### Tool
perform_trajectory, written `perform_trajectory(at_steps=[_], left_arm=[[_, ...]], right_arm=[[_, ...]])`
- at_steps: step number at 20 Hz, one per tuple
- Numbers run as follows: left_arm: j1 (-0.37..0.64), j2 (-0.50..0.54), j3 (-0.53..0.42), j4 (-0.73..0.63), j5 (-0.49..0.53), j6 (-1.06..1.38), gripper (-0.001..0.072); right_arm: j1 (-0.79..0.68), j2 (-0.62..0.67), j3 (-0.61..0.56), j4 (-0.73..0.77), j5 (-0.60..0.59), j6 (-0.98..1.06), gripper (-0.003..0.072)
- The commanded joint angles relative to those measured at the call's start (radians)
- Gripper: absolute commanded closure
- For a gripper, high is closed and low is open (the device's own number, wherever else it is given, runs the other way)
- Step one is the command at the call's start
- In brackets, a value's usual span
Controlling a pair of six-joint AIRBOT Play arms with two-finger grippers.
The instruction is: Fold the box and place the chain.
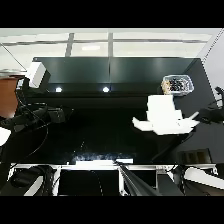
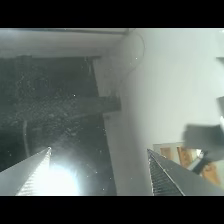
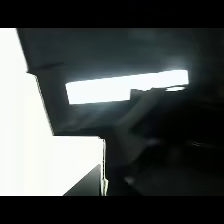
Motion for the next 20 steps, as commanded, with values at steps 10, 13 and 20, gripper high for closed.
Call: perform_trajectory(at_steps=[10,13,20], left_arm=[[-0.029,-0.06,0.0,-0.114,-0.049,0.014,0.0008],[-0.063,-0.148,-0.001,-0.164,-0.043,0.013,0.0008],[0.153,-0.44,-0.001,-0.332,-0.176,0.242,0.0008]], right_arm=[[0.74,0.221,-0.166,0.375,-0.323,0.27,0.0653],[1.038,0.363,-0.316,0.367,-0.706,0.5,0.0652],[1.306,0.394,-0.377,0.114,-0.85,0.786,0.0652]])
